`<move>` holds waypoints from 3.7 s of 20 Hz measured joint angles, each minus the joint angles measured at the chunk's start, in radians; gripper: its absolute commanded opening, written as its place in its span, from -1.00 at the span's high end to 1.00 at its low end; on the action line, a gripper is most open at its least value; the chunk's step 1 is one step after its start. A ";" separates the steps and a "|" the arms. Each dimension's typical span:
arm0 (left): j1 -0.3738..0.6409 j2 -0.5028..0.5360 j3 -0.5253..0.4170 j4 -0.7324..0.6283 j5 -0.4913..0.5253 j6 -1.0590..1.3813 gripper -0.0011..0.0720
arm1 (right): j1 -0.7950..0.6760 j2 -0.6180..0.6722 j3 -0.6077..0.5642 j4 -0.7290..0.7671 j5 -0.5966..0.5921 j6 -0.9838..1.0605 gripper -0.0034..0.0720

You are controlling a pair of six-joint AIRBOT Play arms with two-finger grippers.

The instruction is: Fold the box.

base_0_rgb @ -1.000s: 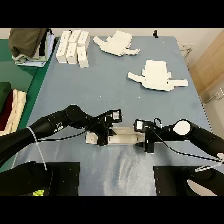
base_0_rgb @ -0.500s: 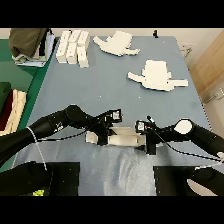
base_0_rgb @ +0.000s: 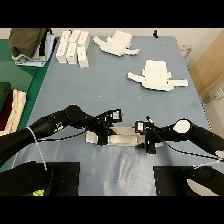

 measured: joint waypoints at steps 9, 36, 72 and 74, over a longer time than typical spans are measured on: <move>0.000 0.000 0.000 0.000 -0.001 0.000 0.92 | -0.001 -0.004 0.000 0.006 -0.010 -0.015 -0.44; 0.000 0.000 0.000 -0.049 0.033 0.001 0.92 | -0.001 -0.004 0.000 0.006 -0.013 -0.016 -0.44; 0.038 0.097 0.053 -0.084 -0.009 -1.159 0.92 | 0.000 -0.005 0.000 0.062 -0.014 -0.016 -0.44; 0.037 0.052 0.074 -0.090 0.026 -1.164 0.92 | 0.000 -0.005 0.000 0.061 -0.015 -0.016 -0.44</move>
